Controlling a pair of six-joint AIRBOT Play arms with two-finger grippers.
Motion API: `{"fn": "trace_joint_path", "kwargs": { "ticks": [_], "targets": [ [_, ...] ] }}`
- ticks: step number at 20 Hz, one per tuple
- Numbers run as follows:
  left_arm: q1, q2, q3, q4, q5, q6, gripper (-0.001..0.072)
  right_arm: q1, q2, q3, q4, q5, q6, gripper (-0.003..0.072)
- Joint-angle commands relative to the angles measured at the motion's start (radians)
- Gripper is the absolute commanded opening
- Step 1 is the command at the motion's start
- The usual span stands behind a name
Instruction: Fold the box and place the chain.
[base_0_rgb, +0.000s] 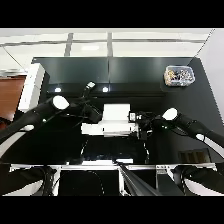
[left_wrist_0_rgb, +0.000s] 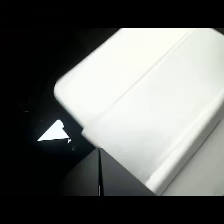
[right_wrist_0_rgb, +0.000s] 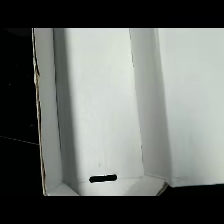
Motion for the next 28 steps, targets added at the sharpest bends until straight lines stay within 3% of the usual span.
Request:
{"fn": "trace_joint_path", "kwargs": {
  "ticks": [1,4,6,9,10,11,12,15,17,23,28],
  "targets": [
    [0.092,0.113,0.024,0.165,-0.056,-0.066,0.0023,0.001,0.0,0.001,-0.001,-0.002,-0.001,0.0169],
    [0.26,0.211,-0.011,0.142,-0.129,-0.065,0.0023,0.001,0.0,0.001,-0.001,-0.002,-0.001,0.0168],
    [0.35,0.256,-0.071,0.042,-0.169,0.036,0.0022,0.001,0.0,0.001,-0.001,-0.002,-0.001,0.0168],
    [0.368,0.262,-0.162,-0.129,-0.314,0.337,0.0024,0.001,0.0,0.001,-0.001,-0.002,-0.001,0.0168],
    [0.336,0.262,-0.186,-0.131,-0.328,0.416,0.0091,0.001,0.0,0.001,-0.001,-0.002,-0.001,0.0168],
    [0.298,0.261,-0.206,-0.13,-0.309,0.49,0.0364,0.001,0.0,0.001,-0.001,-0.002,-0.001,0.0169],
    [0.261,0.26,-0.219,-0.129,-0.265,0.552,0.0711,0.001,0.0,0.001,-0.001,-0.002,-0.001,0.0168],
    [0.165,0.259,-0.225,-0.08,-0.051,0.556,0.0717,0.001,0.0,0.001,-0.001,-0.002,-0.001,0.0168],
    [0.133,0.253,-0.225,-0.071,0.035,0.568,0.0716,0.001,0.0,0.001,-0.001,-0.002,-0.001,0.0168],
    [0.015,0.21,-0.198,0.133,-0.011,0.684,0.0695,0.001,0.0,0.001,-0.001,-0.002,-0.001,0.0169],
    [-0.053,0.141,-0.188,0.059,-0.003,0.684,0.0684,0.001,0.0,0.001,-0.001,-0.002,-0.001,0.0168]
  ]
}}
